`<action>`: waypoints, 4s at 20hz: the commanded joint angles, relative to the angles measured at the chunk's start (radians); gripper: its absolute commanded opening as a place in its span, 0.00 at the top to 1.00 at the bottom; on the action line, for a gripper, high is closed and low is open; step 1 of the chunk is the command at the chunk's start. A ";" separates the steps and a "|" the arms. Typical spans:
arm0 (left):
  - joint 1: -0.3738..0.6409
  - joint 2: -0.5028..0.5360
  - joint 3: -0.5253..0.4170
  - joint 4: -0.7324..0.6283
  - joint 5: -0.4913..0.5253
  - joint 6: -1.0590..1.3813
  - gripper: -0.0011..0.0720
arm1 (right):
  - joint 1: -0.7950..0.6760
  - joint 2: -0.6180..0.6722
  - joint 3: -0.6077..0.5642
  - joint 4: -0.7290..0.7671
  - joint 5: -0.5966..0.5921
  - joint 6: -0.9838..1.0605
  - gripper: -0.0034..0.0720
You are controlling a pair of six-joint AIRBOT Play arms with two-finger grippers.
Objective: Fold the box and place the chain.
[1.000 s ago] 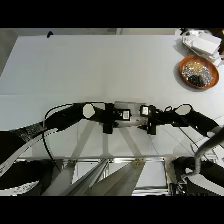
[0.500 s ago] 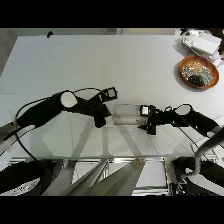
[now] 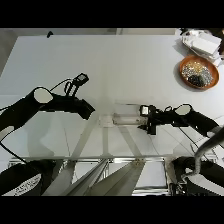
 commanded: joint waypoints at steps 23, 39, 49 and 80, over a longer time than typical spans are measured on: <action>-0.122 -0.219 -0.020 -0.105 -0.012 -0.196 0.98 | 0.000 0.001 0.000 0.000 0.000 0.000 0.43; -0.104 -0.209 -0.020 -0.059 0.018 -0.245 0.98 | 0.000 0.001 0.000 0.000 0.000 0.000 0.43; -0.128 -0.206 -0.020 -0.137 0.051 -0.191 0.98 | 0.000 0.001 0.000 0.000 0.000 0.000 0.43; -0.280 -0.180 0.029 -0.278 0.191 -0.218 0.51 | 0.000 0.001 0.000 0.000 0.000 0.000 0.43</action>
